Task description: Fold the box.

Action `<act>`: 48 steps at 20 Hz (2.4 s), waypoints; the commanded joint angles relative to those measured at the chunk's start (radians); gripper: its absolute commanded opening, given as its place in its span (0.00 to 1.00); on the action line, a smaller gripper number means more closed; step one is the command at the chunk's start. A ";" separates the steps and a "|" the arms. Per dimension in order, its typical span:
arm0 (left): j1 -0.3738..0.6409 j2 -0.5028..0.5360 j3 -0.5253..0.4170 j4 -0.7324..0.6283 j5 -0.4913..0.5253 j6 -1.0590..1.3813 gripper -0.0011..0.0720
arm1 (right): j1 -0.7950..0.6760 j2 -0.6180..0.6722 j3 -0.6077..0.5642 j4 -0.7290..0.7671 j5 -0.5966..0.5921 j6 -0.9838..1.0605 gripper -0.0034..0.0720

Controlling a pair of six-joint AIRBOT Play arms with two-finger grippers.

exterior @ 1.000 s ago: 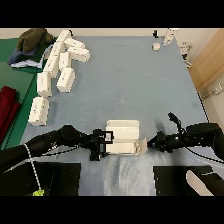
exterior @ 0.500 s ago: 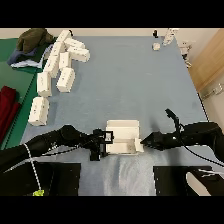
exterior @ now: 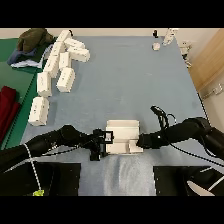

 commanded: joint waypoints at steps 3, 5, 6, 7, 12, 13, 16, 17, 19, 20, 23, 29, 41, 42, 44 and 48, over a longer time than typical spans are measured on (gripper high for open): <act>0.000 0.000 0.000 0.000 0.000 0.000 0.66 | 0.297 -0.170 0.194 -0.373 -0.081 0.507 0.44; 0.000 0.000 0.000 0.000 0.000 0.000 0.66 | 0.363 -0.257 0.247 -0.424 -0.147 0.575 0.44; 0.001 0.000 0.000 0.000 0.000 0.000 0.66 | 0.391 -0.298 0.269 -0.446 -0.158 0.603 0.44; 0.000 0.000 0.000 0.000 0.000 0.000 0.66 | 0.407 -0.333 0.286 -0.463 -0.158 0.629 0.44; 0.001 0.000 0.000 0.000 0.000 0.000 0.66 | 0.414 -0.433 0.316 -0.482 -0.157 0.676 0.44; 0.001 0.000 0.000 0.000 0.000 0.000 0.66 | 0.414 -0.441 0.316 -0.488 -0.156 0.683 0.44; 0.000 0.000 0.000 0.000 0.000 0.000 0.66 | 0.414 -0.446 0.317 -0.489 -0.155 0.687 0.30; 0.000 0.000 0.000 0.000 0.000 0.000 0.66 | 0.415 -0.446 0.319 -0.489 -0.155 0.687 0.10; 0.001 0.000 0.000 0.000 0.000 0.000 0.66 | 0.416 -0.446 0.319 -0.487 -0.155 0.687 0.05; 0.000 0.000 0.000 0.000 0.000 0.000 0.66 | 0.416 -0.446 0.319 -0.484 -0.155 0.687 0.05; 0.000 0.000 0.000 0.000 0.000 0.000 0.66 | 0.422 -0.444 0.321 -0.476 -0.156 0.679 0.07; 0.001 0.000 0.000 0.000 0.000 0.000 0.66 | 0.422 -0.445 0.349 -0.464 -0.181 0.654 0.60; 0.001 0.000 0.000 0.000 0.000 0.000 0.66 | 0.413 -0.284 0.350 -0.497 -0.336 0.657 0.60; 0.001 0.000 0.000 0.000 0.000 0.000 0.66 | 0.413 -0.235 0.350 -0.517 -0.338 0.658 0.60; 0.001 0.000 0.000 0.000 0.000 0.000 0.66 | 0.401 -0.149 0.350 -0.552 -0.338 0.661 0.60; 0.001 0.000 0.000 0.000 0.000 0.000 0.66 | 0.224 -0.064 0.346 -0.561 -0.339 0.573 0.38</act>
